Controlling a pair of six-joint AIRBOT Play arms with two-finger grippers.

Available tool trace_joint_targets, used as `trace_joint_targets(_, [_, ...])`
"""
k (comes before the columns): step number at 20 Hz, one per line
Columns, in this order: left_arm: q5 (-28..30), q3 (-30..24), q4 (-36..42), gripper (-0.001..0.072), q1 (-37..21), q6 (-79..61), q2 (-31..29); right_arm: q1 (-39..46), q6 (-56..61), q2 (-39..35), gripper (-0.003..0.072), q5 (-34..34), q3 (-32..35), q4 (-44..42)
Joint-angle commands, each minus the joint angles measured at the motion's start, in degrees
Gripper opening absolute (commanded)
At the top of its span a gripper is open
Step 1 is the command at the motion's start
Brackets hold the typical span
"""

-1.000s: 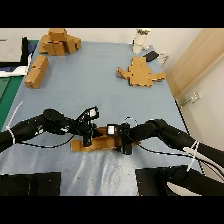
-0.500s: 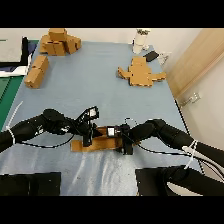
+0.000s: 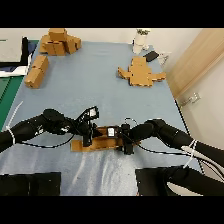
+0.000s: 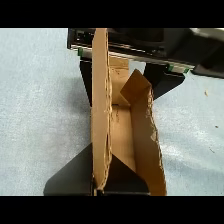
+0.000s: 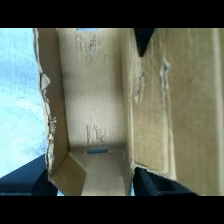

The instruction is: Fold the box.

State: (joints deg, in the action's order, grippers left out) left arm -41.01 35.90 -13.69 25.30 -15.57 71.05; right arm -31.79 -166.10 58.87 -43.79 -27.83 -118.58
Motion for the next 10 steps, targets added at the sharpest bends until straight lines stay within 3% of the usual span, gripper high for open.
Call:
trace_joint_targets(1, [0.0, 0.0, 0.0, 0.0012, 0.0, 0.0, 0.0, 0.0, 0.0, 0.1, 0.0572, 0.2, 0.0, 0.2])
trace_joint_targets(3, [0.0, 0.0, 0.0, 0.0012, 0.0, 0.0, 0.0, 0.0, 0.1, 0.1, 0.049, 0.1, 0.0, -0.3])
trace_joint_targets(10, [0.0, 0.0, 0.0, 0.0011, 0.0, 0.0, 0.0, 0.0, 0.1, 0.1, 0.0489, 0.2, 0.0, -0.4])
